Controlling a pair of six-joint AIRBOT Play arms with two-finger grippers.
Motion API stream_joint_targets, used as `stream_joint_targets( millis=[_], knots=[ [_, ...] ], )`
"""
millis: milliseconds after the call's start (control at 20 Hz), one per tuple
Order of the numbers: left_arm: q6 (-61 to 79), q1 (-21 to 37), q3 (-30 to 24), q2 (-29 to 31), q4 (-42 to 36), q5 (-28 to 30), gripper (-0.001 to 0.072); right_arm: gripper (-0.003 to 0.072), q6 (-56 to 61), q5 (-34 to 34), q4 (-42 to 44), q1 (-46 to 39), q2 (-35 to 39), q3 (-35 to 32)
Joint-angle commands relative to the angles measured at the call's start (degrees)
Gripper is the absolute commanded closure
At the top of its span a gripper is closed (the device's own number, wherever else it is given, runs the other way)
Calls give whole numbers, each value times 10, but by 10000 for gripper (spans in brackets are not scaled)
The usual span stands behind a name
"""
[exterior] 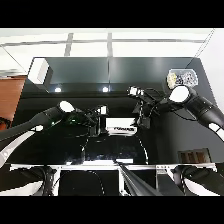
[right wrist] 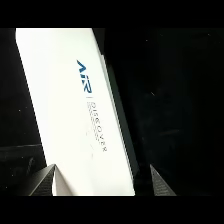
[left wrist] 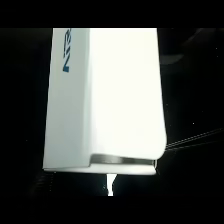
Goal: Fold the box and place the chain.
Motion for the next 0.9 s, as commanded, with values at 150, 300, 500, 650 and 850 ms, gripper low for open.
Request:
stream_joint_targets(
  millis=[150,300,500,650,850],
  knots=[
    [0,0,0,0,0,0,250,11,-2,1,-1,4,0,0],
    [0,0,0,0,0,0,250,207,2,1,-1,4,0,0],
    [0,0,0,0,0,0,250,208,3,4,-1,4,0,0],
    [0,0,0,0,0,0,250,209,11,20,-1,4,0,0],
    [0,0,0,0,0,0,250,294,11,26,-2,4,0,-3]
  ],
)
